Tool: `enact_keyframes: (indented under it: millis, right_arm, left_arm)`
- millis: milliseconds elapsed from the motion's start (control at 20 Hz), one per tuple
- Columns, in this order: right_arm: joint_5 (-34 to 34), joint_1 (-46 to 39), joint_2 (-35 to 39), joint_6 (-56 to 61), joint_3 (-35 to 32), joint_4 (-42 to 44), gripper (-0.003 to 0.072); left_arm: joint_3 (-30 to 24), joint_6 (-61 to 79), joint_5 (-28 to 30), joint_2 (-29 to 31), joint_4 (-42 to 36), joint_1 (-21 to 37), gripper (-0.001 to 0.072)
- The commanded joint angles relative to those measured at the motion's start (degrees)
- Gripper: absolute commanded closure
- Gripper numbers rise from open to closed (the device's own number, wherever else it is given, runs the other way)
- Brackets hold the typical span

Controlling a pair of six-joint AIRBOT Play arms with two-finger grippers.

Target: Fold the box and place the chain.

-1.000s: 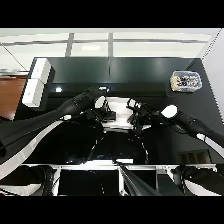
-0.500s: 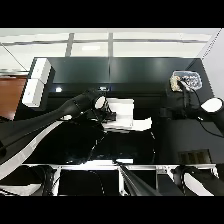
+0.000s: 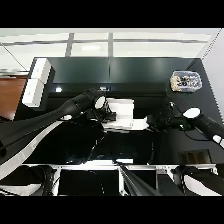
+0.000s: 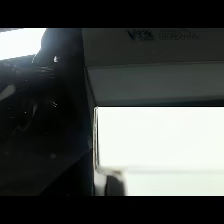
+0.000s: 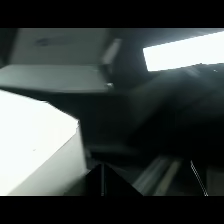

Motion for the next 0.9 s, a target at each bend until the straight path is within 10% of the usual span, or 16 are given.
enact_keyframes:
  millis: [0, 50, 100, 650, 850]
  right_arm:
    - [6.8, 1.9, -1.4, -4.9, 6.4, -0.1, 0.0412]
    - [8.8, 1.6, -1.4, -4.8, 8.9, -1.6, 0.0195]
    - [9.6, 1.6, -1.4, -4.8, 10.4, -1.5, 0.0139]
    - [2.5, 11.3, -1.4, 4.0, 12.7, -1.6, 0.0154]
    - [1.7, 12.5, -1.4, 6.3, 12.7, -2.8, 0.0267]
  left_arm:
    - [0.0, 0.0, 0.0, 0.0, 0.0, 0.0, 0.0682]
    - [0.0, 0.0, 0.0, 0.0, 0.0, 0.0, 0.0682]
    - [0.0, 0.0, 0.0, 0.0, 0.0, 0.0, 0.0682]
    - [0.0, 0.0, 0.1, 0.0, 0.0, 0.0, 0.0682]
    - [0.0, 0.0, 0.1, 0.0, 0.0, 0.0, 0.0682]
